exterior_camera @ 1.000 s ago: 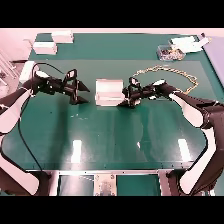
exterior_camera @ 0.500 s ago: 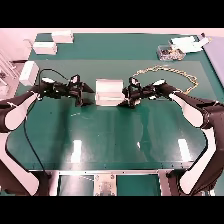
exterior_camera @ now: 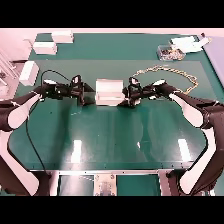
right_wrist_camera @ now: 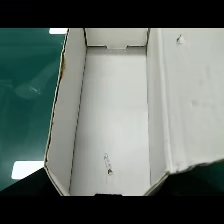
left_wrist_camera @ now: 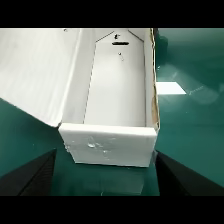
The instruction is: Fold the box and place the chain.
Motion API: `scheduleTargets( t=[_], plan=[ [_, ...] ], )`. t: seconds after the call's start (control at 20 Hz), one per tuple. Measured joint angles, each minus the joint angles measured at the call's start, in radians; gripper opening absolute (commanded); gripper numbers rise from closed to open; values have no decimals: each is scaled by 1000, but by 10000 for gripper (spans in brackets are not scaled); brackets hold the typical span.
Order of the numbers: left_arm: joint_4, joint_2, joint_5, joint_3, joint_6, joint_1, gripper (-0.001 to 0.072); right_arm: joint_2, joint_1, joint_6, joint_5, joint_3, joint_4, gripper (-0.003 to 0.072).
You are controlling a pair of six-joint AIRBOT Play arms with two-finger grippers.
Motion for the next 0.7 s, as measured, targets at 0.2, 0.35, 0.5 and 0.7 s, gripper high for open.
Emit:
scheduleTargets(
  t=[0.2,0.35,0.5,0.7],
  plan=[
    [-14,-16,0,2,2,-8,720,0,0,0,1,0,-1,579],
    [-19,-20,1,2,2,-15,720,0,1,0,3,0,-1,580],
    [-26,-22,9,2,3,-27,720,0,1,0,3,0,-1,579],
    [-39,-23,24,1,8,-38,716,0,1,0,0,0,0,580]
  ],
)
